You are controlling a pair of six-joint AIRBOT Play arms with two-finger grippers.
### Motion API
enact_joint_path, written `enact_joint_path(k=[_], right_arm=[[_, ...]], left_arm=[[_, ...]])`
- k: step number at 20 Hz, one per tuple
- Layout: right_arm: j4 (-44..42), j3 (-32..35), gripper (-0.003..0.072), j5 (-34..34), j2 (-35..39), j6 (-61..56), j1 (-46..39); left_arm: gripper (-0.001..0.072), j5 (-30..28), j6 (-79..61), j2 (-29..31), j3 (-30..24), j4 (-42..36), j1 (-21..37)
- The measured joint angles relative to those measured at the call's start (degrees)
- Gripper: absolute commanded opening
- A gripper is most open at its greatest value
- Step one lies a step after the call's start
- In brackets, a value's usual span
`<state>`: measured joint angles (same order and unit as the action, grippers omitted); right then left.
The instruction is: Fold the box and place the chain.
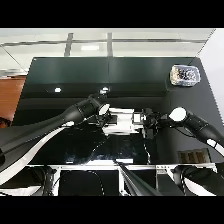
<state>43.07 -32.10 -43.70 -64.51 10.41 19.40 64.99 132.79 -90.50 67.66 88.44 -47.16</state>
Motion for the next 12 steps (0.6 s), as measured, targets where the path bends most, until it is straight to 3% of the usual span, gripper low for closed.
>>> enact_joint_path(k=[8, 9, 10, 11, 12], right_arm=[[-9.0, 0.0, 0.0229, -0.5, -1.9, -0.5, 1.9], [-10.7, 0.0, 0.0269, 0.3, -2.6, -0.5, 2.3], [-11.9, 0.0, 0.0366, 1.1, -3.1, -0.7, 2.5], [-13.0, 0.0, 0.0373, 1.9, -3.5, -0.9, 2.6], [-13.7, 0.0, 0.0245, 2.4, -3.7, -1.2, 2.8]], left_arm=[[0.0027, -0.4, -0.3, 0.0, 0.0, -0.4, 0.0], [0.0027, -0.5, -0.3, 0.0, 0.0, -0.5, 0.0], [0.0027, -0.7, -0.3, 0.0, 0.0, -0.5, 0.0], [0.0027, -1.0, -0.2, 0.0, 0.0, -0.5, 0.0], [0.0027, -1.1, -0.2, 0.0, 0.0, -0.5, 0.0]])
